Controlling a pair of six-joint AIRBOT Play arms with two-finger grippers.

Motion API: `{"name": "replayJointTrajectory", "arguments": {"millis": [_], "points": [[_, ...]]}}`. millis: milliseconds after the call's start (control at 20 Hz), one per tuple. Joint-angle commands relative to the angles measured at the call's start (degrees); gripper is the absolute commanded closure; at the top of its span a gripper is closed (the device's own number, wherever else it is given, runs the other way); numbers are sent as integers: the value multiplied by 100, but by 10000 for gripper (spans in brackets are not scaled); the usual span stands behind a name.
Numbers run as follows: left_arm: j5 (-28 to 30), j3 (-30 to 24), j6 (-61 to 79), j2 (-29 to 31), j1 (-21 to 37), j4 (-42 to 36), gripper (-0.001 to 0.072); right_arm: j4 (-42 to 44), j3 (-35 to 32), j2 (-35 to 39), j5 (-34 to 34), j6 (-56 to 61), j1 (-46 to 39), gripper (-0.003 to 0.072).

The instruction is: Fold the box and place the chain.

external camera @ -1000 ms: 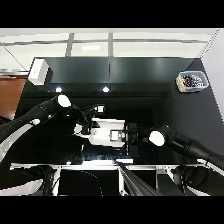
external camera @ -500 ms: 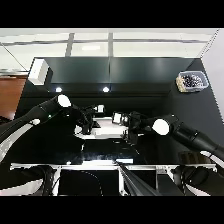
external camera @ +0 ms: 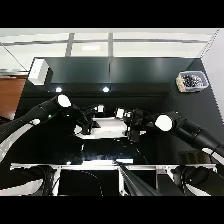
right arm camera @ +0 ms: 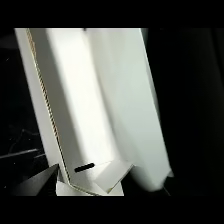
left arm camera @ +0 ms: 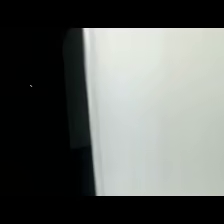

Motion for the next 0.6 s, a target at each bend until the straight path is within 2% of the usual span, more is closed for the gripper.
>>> {"name": "replayJointTrajectory", "arguments": {"millis": [0, 100, 300, 550], "points": [[-4, 2, -4, -4, 2, 0, 684, 260, 7, 4, 151, -483, -181, 48], [-4, 2, -7, -4, 2, -7, 684, 577, 4, 2, 214, -992, -188, 48], [22, 2, -4, -4, 2, -17, 684, 774, 4, -7, 144, -1176, -439, 48], [39, 2, -4, -4, 2, -17, 684, 1862, -133, -114, 282, -2430, -719, 48]]}}
